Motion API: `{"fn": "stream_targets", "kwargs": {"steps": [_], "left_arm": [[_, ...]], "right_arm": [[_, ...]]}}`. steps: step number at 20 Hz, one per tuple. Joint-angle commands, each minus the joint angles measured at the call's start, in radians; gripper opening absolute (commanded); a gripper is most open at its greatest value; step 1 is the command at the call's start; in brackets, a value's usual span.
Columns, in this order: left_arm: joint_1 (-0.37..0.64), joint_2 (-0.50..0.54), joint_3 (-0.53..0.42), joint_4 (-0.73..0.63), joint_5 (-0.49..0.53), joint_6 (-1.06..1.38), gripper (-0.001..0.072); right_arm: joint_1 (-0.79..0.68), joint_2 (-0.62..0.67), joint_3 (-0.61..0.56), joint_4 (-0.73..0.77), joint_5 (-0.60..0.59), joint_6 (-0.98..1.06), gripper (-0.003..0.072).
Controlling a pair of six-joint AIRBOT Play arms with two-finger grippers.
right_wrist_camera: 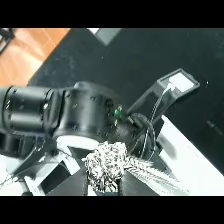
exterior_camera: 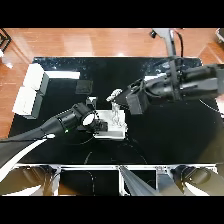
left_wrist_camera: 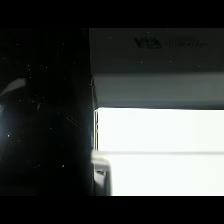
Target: Fold the box and place the chain.
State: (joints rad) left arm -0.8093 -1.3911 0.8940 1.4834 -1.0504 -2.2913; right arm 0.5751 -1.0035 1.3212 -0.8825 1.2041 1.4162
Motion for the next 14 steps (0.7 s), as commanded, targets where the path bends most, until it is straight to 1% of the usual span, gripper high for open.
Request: {"fn": "stream_targets", "kwargs": {"steps": [1, 4, 7, 9, 11, 14], "left_arm": [[-0.001, 0.0, 0.0, -0.001, 0.0, 0.0, 0.002], [-0.001, 0.0, 0.0, -0.001, -0.001, 0.0, 0.002], [-0.001, 0.0, 0.0, 0.0, 0.0, 0.0, 0.002], [-0.001, 0.0, 0.0, 0.0, 0.001, 0.0, 0.002], [-0.001, 0.0, 0.0, 0.0, 0.001, 0.0, 0.002], [-0.001, 0.0, 0.0, 0.0, 0.001, 0.0, 0.0019]], "right_arm": [[0.009, -0.037, -0.006, 0.008, -0.021, -0.019, 0.0021], [0.008, -0.046, -0.043, -0.087, 0.004, 0.002, 0.002], [0.007, -0.046, -0.138, -0.086, 0.013, 0.009, 0.0021], [0.006, -0.046, -0.212, -0.087, -0.018, 0.013, 0.0021], [0.006, -0.053, -0.278, -0.077, -0.076, 0.017, 0.0021], [0.007, -0.093, -0.339, -0.064, -0.13, 0.016, 0.0023]]}}
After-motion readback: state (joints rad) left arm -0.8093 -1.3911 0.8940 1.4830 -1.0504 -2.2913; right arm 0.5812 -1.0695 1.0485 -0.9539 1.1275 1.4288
